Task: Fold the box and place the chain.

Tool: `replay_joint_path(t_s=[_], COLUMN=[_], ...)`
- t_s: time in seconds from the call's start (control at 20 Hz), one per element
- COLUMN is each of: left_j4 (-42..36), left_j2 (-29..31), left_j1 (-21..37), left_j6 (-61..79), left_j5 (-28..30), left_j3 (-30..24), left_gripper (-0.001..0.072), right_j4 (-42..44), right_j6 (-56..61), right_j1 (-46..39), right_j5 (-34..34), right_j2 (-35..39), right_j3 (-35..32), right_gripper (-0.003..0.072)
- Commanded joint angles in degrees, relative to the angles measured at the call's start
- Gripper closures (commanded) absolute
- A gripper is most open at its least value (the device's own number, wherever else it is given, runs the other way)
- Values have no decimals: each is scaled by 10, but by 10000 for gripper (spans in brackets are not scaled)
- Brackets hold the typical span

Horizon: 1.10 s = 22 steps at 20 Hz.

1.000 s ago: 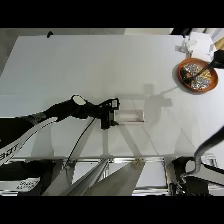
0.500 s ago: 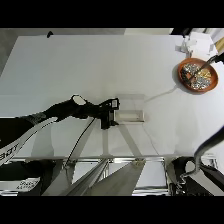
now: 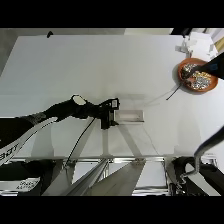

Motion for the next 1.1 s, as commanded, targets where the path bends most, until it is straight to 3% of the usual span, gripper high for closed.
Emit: replay_joint_path(t_s=[0.0,0.4,1.05], left_j4=[0,0,0], left_j2=[0,0,0], left_j1=[0,0,0], left_j6=[0,0,0], left_j5=[0,0,0], left_j3=[0,0,0], left_gripper=[571,571,571], right_j4=[3,24,33], right_j6=[7,32,66], right_j1=[45,125,256], right_j5=[12,16,-85], right_j2=[2,18,24], right_j3=[-19,-21,-21], right_gripper=[673,673,673])
